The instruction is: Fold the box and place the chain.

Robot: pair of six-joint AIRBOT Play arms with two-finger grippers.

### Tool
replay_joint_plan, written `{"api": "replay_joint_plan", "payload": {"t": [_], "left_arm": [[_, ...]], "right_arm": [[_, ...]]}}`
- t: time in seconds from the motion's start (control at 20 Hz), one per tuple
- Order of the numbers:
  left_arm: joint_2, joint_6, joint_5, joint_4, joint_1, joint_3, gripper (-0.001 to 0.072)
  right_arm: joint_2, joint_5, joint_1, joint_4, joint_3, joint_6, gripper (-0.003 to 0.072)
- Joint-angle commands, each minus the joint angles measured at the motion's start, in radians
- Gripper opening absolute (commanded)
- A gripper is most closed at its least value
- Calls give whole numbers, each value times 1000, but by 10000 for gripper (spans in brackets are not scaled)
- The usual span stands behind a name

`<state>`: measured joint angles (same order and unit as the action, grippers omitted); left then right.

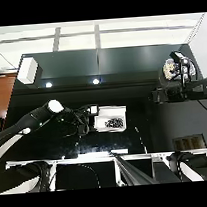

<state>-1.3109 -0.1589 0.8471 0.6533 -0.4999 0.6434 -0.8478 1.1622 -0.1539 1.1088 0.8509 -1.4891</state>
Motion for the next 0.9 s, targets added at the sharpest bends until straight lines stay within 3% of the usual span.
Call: {"api": "replay_joint_plan", "payload": {"t": [0.0,0.15,0.25,0.35,0.45,0.6,0.85], "left_arm": [[0,-2,-1,1,-2,1,478],[0,-2,-2,1,-2,1,479],[0,-2,-1,1,-2,1,479],[0,-2,0,1,-2,1,479],[0,-2,-2,1,-2,1,480],[0,-2,-2,0,-2,1,480],[0,-2,-2,1,-2,1,480]], "right_arm": [[-23,-87,-20,-51,-39,-8,373],[-155,-187,-85,-146,-39,57,407],[-240,-265,-127,-307,-38,233,720],[-297,-261,-168,-397,-38,460,720],[-314,-252,-202,-367,-38,590,720],[-309,-118,-220,-364,-20,841,720],[-296,-66,-264,-287,-19,1003,720]]}}
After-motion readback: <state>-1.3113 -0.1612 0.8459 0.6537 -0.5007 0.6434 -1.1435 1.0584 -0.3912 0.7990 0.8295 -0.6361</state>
